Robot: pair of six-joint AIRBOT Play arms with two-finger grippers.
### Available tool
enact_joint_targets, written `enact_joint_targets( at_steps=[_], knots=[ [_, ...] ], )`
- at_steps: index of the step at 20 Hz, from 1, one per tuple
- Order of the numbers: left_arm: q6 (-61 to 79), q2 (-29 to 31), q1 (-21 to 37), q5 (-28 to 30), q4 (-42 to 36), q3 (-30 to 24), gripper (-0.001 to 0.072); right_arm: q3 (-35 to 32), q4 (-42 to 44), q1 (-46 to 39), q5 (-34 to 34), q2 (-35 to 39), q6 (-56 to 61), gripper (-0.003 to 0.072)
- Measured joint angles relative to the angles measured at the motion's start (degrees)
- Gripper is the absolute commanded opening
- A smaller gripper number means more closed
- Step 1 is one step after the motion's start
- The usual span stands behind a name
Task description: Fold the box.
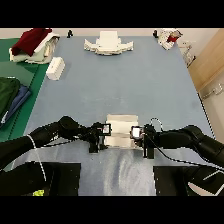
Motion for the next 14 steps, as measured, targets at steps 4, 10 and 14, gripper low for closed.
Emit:
enact_joint_targets(
  at_steps=[4, 10, 14],
  knots=[
    [0.2, 0.0, 0.0, 0.0, 0.0, 0.0, 0.0464, 0.0, 1.1, 0.5, 1.6, -1.1, -0.5, 0.0613],
    [0.0, 0.0, 0.0, 0.0, 0.0, 0.0, 0.0464, 0.0, 1.6, 0.7, 2.3, -1.5, -0.7, 0.0610],
    [0.0, 0.0, 0.0, 0.0, 0.0, 0.0, 0.0464, 0.6, -0.7, 0.7, 0.6, -1.0, 2.2, 0.0262]
  ],
)
